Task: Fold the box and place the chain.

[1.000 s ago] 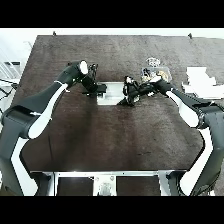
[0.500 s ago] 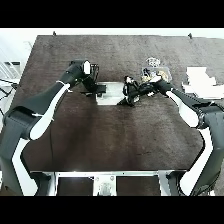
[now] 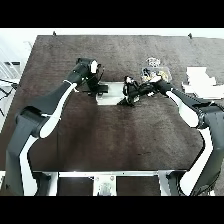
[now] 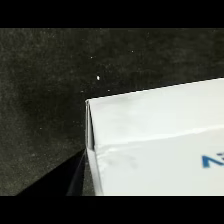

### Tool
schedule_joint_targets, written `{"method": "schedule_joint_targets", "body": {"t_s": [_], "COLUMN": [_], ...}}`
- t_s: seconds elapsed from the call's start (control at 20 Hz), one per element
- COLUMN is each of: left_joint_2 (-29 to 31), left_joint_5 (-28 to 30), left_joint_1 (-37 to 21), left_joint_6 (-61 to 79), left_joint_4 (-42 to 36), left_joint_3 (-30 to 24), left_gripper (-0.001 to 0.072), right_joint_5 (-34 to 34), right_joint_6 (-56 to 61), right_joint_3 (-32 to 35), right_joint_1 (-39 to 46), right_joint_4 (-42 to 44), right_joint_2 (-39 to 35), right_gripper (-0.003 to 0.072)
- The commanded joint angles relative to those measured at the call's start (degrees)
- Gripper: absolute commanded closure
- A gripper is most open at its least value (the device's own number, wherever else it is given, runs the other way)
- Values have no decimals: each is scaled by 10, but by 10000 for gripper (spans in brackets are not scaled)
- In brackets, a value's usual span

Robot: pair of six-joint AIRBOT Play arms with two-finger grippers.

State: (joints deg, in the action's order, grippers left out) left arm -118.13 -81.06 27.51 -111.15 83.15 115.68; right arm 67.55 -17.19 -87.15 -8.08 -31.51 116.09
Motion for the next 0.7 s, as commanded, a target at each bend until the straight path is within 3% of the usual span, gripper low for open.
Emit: {"method": "schedule_joint_targets", "body": {"t_s": [0.0, 0.25, 0.4, 0.55, 0.65], "left_joint_2": [-12, -24, -26, -26, -26], "left_joint_5": [-21, -32, -32, -30, -23], "left_joint_1": [6, 9, 13, 13, 13], "left_joint_6": [-11, -15, -13, -11, 9], "left_joint_4": [16, 21, 20, 20, 3], "left_joint_3": [10, 10, 11, 11, 11], "left_gripper": [420, 422, 471, 474, 642], "right_joint_5": [0, 0, 0, 0, 0], "right_joint_6": [0, 0, 0, 0, 0], "right_joint_3": [0, 0, 0, 0, 0], "right_joint_1": [0, 0, 0, 0, 0], "right_joint_4": [0, 0, 0, 0, 0], "right_joint_2": [0, 0, 0, 0, 0], "right_gripper": [202, 202, 202, 201, 202]}}
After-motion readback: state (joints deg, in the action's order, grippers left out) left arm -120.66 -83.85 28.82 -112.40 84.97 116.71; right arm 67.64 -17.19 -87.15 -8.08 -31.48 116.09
